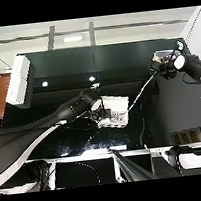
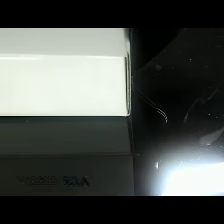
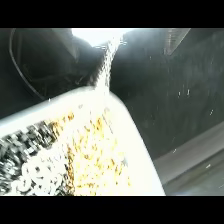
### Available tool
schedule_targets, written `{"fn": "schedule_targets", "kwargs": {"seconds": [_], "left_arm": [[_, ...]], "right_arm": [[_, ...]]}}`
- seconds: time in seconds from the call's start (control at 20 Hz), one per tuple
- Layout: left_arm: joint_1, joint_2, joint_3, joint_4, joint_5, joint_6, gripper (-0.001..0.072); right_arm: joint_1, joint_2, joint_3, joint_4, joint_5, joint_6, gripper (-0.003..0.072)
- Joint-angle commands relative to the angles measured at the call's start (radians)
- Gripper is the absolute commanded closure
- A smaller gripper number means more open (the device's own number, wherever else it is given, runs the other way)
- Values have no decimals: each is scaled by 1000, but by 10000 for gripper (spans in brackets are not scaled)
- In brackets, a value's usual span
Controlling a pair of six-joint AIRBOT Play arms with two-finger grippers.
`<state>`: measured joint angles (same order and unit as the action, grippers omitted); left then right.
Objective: Fold the box and place the chain.
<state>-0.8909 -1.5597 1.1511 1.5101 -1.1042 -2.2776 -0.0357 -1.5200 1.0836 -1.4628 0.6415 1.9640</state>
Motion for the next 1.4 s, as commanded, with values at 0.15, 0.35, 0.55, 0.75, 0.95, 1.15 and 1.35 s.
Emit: {"fn": "schedule_targets", "kwargs": {"seconds": [0.15,0.35,0.55,0.75,0.95,1.15,1.35], "left_arm": [[1,0,0,0,-3,0,679],[1,0,0,0,-1,0,679],[1,0,0,0,1,0,679],[1,0,0,0,0,0,679],[1,0,0,0,0,0,679],[1,0,0,0,0,0,679],[1,0,0,0,0,0,679]], "right_arm": [[-4,-95,101,13,111,1,655],[-4,55,128,101,204,-252,657],[-4,369,128,141,330,-435,655],[0,652,128,178,556,-473,655],[11,812,122,332,747,-474,655],[99,830,119,460,842,-477,655],[251,830,19,471,793,-449,655]]}}
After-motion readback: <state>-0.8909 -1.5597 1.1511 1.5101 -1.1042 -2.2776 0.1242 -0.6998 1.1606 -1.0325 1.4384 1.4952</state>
